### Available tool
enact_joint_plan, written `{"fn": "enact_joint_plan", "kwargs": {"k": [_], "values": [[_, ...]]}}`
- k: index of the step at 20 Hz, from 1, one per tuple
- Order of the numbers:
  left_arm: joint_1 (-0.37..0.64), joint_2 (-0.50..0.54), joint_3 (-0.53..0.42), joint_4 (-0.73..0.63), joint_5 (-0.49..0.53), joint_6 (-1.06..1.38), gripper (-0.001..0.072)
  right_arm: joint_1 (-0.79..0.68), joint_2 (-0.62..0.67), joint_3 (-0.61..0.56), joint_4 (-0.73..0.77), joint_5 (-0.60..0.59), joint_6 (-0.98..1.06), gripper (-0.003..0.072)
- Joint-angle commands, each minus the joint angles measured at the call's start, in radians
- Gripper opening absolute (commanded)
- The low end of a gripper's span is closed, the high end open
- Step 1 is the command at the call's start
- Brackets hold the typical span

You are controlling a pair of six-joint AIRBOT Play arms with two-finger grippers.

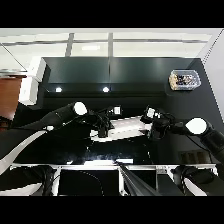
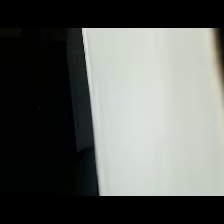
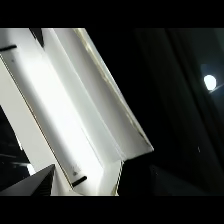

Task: Fold the box and place the chain.

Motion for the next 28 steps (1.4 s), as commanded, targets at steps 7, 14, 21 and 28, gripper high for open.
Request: {"fn": "enact_joint_plan", "kwargs": {"k": [7, 14, 21, 28], "values": [[-0.001, 0.006, 0.015, 0.086, 0.019, 0.001, 0.0023, -0.01, -0.061, 0.001, 0.147, -0.019, -0.121, 0.07], [-0.001, 0.011, 0.018, 0.088, 0.024, 0.001, 0.0024, 0.025, -0.092, -0.004, 0.206, 0.034, -0.133, 0.0701], [-0.001, 0.011, 0.018, 0.086, 0.022, 0.0, 0.0024, 0.075, -0.095, -0.056, 0.098, 0.015, -0.16, 0.07], [-0.001, 0.011, 0.018, 0.086, 0.022, 0.0, 0.0024, 0.075, -0.147, -0.059, 0.125, -0.016, -0.394, 0.0702]]}}
